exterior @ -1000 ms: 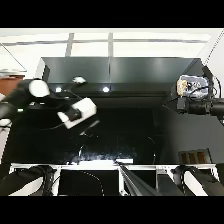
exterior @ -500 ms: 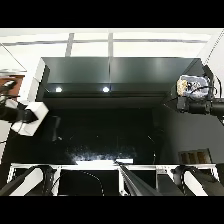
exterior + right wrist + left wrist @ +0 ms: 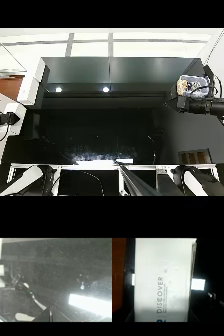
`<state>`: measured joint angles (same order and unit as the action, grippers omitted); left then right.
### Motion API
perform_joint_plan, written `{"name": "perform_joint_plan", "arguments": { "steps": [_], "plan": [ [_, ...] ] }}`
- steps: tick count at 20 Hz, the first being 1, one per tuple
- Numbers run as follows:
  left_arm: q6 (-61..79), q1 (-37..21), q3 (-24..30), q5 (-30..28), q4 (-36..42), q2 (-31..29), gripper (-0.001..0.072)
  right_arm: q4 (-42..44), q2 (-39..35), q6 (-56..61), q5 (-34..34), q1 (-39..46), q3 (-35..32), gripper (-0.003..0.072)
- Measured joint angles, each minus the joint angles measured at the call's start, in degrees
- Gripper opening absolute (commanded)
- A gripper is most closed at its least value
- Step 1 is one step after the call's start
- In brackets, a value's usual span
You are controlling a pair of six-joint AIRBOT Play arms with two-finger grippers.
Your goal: Fold the box and place the chain.
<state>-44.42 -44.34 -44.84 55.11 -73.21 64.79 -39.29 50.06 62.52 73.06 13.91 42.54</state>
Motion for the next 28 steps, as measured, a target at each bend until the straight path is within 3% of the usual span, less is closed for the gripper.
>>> {"name": "perform_joint_plan", "arguments": {
  "steps": [5, 13, 15, 17, 19, 23, 28],
  "plan": [
    [3.78, -0.46, 0.15, -2.32, 3.85, 4.7, 0.0354, 0.0, 0.0, 2.29, -0.17, 0.0, 0.0, 0.005],
    [7.48, 1.99, 0.15, -5.51, 6.03, 6.16, 0.0362, -0.61, 0.02, 3.37, -0.42, 0.0, 0.0, 0.005],
    [7.65, 3.67, 0.15, -7.26, 6.14, 6.23, 0.0544, -1.05, 0.02, 3.72, -0.39, 0.0, 0.0, 0.0051],
    [7.41, 5.11, 0.15, -9.16, 6.19, 6.23, 0.0578, -1.29, 0.0, 3.93, -0.13, 0.0, 0.0, 0.005],
    [5.88, 5.99, 0.15, -10.82, 6.38, 6.23, 0.0712, -1.33, 0.02, 4.02, 0.31, 0.0, 0.0, 0.0051],
    [-1.07, 6.58, 0.13, -10.47, 2.91, 5.35, 0.0714, -1.46, 0.02, 4.13, 2.01, 0.0, 0.0, 0.005],
    [-11.52, 6.84, -2.05, -3.3, -5.05, -0.02, 0.0714, -1.51, 0.0, 4.11, 3.65, 0.0, 0.0, 0.005]
  ]
}}
